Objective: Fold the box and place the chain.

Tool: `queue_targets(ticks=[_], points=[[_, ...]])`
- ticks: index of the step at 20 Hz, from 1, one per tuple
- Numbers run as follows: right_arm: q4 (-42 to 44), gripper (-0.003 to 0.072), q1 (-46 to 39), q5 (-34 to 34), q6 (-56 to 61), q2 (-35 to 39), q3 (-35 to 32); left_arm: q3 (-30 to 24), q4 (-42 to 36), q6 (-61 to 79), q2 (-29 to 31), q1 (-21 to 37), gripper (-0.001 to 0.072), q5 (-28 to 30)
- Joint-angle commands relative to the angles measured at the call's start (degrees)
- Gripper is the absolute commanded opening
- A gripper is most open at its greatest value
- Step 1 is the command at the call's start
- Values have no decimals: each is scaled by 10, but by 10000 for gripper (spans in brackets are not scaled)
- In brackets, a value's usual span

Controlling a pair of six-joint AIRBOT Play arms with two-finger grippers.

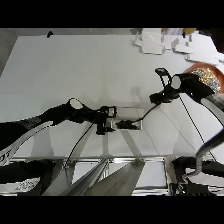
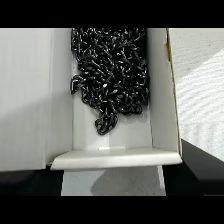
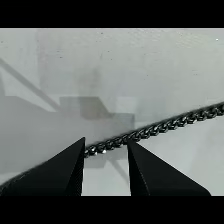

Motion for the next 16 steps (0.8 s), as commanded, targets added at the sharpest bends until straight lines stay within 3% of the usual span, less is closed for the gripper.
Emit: queue_targets(ticks=[1,5,9,11,12,16], points=[[-14,295,0,7,16,-7,0,0,0,0,0,0,129,0],[-21,280,0,10,28,-7,0,0,0,0,0,0,129,0],[-23,220,0,15,28,-24,0,0,0,0,0,0,129,0],[-23,113,0,15,28,-28,0,0,0,0,0,0,129,0],[-23,22,0,17,26,-27,0,0,0,0,0,0,129,0],[-38,14,0,54,8,7,0,0,0,0,0,0,129,0]])
